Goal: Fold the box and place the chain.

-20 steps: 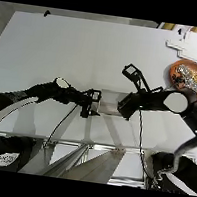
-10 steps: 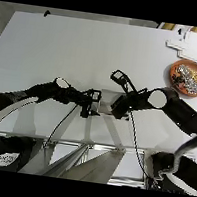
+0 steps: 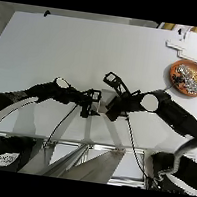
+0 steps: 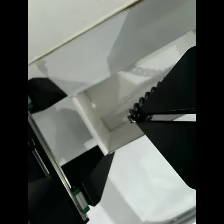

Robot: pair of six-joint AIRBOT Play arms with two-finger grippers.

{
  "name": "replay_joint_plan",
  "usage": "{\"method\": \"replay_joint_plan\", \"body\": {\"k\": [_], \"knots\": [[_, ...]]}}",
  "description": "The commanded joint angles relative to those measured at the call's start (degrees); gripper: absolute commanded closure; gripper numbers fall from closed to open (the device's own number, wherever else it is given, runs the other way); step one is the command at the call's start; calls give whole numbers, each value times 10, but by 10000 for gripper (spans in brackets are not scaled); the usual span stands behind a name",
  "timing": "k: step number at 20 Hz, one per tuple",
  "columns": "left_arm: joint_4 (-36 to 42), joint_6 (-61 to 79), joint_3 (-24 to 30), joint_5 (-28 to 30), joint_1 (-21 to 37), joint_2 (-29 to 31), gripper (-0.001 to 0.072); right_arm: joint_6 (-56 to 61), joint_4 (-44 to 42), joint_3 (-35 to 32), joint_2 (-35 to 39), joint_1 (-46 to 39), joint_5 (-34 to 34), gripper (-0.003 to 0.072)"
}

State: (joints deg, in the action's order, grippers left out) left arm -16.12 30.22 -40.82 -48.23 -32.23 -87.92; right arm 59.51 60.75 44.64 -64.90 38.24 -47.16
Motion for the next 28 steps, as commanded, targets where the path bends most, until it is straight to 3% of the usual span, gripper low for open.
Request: {"method": "replay_joint_plan", "body": {"k": [1, 2, 4, 5, 11, 13, 15, 16, 22, 25, 28], "knots": [[0, 0, 0, 0, 0, 0, 505, 0, 0, 0, -14, 14, 21, 666], [0, 0, 0, 0, 0, 0, 505, 0, 1, 0, -15, 14, 20, 642], [0, 0, 0, 0, 0, 0, 505, 0, 6, 0, -10, 14, 12, 464], [0, 0, 0, 0, 0, 0, 505, -1, 9, 2, -5, 10, 2, 414], [0, 0, 0, 0, 0, 0, 505, -36, 50, 1, 108, -101, -103, 417], [0, 0, 0, 0, 0, 0, 505, -118, 35, 0, 139, -164, -149, 429], [0, 0, 0, 0, 0, 0, 505, -198, 14, -15, 152, -221, -173, 513], [0, 0, 0, 0, 0, 0, 505, -236, 11, -30, 152, -241, -174, 514], [0, 0, 0, 0, 0, 0, 505, -527, 9, -180, 150, -234, -118, 518], [0, 0, 0, 0, 0, 0, 505, -557, 9, -231, 133, -229, -22, 507], [0, 0, 0, 0, 0, 0, 505, -582, -12, -236, 121, -229, 9, 480]]}}
